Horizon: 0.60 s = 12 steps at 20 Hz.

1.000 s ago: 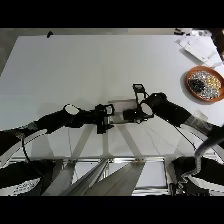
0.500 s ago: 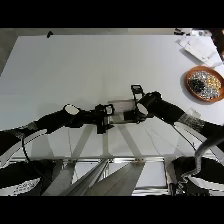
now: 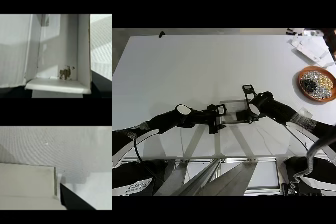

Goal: Fold the box and place the chain.

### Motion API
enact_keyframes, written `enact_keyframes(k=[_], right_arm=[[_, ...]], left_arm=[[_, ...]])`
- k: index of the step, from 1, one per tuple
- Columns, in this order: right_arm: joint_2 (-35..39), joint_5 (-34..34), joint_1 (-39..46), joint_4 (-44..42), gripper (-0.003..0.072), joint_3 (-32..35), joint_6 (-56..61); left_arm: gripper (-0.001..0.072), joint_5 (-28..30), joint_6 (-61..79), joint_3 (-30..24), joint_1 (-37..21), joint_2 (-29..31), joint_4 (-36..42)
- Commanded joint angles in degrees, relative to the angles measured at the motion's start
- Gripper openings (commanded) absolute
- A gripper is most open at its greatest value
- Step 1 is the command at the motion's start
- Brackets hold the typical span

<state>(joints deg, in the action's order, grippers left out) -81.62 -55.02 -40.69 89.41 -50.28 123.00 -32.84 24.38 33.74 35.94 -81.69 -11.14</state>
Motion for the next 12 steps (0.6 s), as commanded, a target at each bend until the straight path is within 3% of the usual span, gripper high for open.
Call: enact_keyframes(k=[1, 5, 8, 11, 12], right_arm=[[-0.57, 0.61, -0.02, 0.13, 0.0007, 0.0, 0.0], [-0.59, 0.63, -0.02, 0.13, 0.0028, -0.02, 0.0], [-0.59, 0.63, -0.02, -0.11, 0.0374, -0.02, 0.0], [-0.59, 0.63, -0.02, -0.74, 0.0376, 0.0, 0.0], [-0.59, 0.63, -0.02, -0.74, 0.0296, 0.0, 0.0]], left_arm=[[0.0272, 0.02, 0.02, -0.02, 0.0, 0.0, -0.02], [0.0272, 0.02, 0.04, -0.02, 0.0, 0.0, -0.02], [0.0272, 0.02, 0.02, -0.02, 0.0, 0.0, -0.02], [0.0272, 0.02, 0.04, -0.02, 0.0, 0.0, -0.02], [0.0272, 0.04, 0.04, -0.02, 0.0, 0.0, -0.02]])
